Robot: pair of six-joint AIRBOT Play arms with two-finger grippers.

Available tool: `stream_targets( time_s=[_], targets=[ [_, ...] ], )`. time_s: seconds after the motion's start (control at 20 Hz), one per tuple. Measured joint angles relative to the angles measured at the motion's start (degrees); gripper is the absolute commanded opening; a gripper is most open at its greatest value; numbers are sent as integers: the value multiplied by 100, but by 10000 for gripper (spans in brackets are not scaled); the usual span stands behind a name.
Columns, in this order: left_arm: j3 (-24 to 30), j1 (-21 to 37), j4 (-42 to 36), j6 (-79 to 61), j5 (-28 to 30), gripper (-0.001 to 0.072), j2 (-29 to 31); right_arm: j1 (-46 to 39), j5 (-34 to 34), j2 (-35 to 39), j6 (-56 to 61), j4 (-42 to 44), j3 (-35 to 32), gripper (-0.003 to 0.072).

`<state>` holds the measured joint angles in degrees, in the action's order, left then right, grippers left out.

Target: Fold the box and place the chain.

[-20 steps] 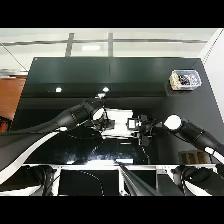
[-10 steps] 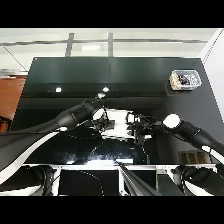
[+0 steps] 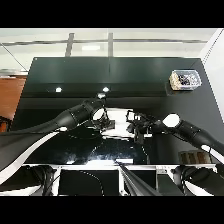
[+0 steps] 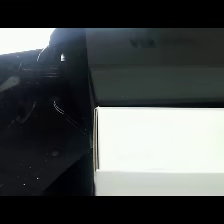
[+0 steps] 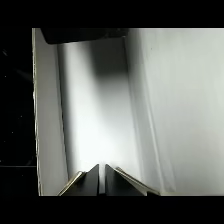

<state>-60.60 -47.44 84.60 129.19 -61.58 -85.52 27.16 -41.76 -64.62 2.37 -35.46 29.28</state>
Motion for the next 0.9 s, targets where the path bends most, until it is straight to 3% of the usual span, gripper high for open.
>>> stream_targets(
  time_s=[0.2, 0.4, 0.6, 0.75, 0.9],
  targets=[
    [0, 0, 2, -4, -59, 28, 0, -704, -625, 601, 2114, -804, 199, 35],
    [0, 0, 24, -4, -74, 27, 0, -2441, -1443, 1113, 4968, -1740, 350, 34],
    [0, 0, 57, -4, -125, 27, 0, -4044, -2090, 975, 6669, -1510, -28, 36],
    [0, 0, 103, -2, -162, 27, 0, -4242, -2516, 546, 7121, -1283, -332, 36],
    [0, 0, 140, 0, -166, 27, 0, -3821, -2636, 146, 7200, -940, -470, 37]
  ],
)
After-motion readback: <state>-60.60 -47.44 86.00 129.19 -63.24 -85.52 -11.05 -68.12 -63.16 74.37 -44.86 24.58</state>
